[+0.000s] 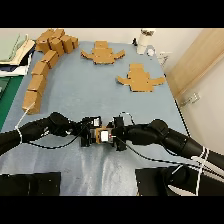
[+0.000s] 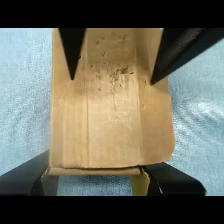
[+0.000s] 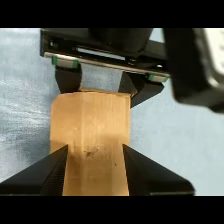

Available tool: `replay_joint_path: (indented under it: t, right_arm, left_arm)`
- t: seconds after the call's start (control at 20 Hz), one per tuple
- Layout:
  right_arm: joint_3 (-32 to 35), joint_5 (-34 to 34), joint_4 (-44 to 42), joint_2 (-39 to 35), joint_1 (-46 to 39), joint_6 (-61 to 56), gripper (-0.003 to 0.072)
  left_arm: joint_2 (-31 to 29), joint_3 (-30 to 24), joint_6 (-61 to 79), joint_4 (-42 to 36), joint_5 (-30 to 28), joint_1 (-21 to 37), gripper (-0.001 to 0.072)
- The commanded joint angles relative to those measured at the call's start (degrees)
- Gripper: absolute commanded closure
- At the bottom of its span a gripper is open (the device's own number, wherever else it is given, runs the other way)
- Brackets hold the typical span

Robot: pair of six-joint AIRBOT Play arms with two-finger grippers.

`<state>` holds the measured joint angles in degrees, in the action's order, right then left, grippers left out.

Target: Fold the box.

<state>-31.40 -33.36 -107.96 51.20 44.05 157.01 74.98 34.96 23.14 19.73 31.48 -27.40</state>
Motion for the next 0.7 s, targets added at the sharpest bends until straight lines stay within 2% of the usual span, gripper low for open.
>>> replay_joint_path:
  t: [0.0,0.4,0.65]
  right_arm:
    - [0.11,0.72,12.87,-0.2,5.44,-15.19,0.0164]
    - [0.28,1.88,24.85,2.05,8.41,-27.61,0.0164]
    - [0.22,2.08,29.94,1.92,9.68,-31.32,0.0164]
  left_arm:
    - [-0.04,0.0,0.02,0.0,0.0,-0.02,0.0184]
    - [-0.02,0.0,0.02,0.0,0.0,-0.02,0.0185]
    - [-0.02,0.0,0.02,0.0,0.02,-0.02,0.0185]
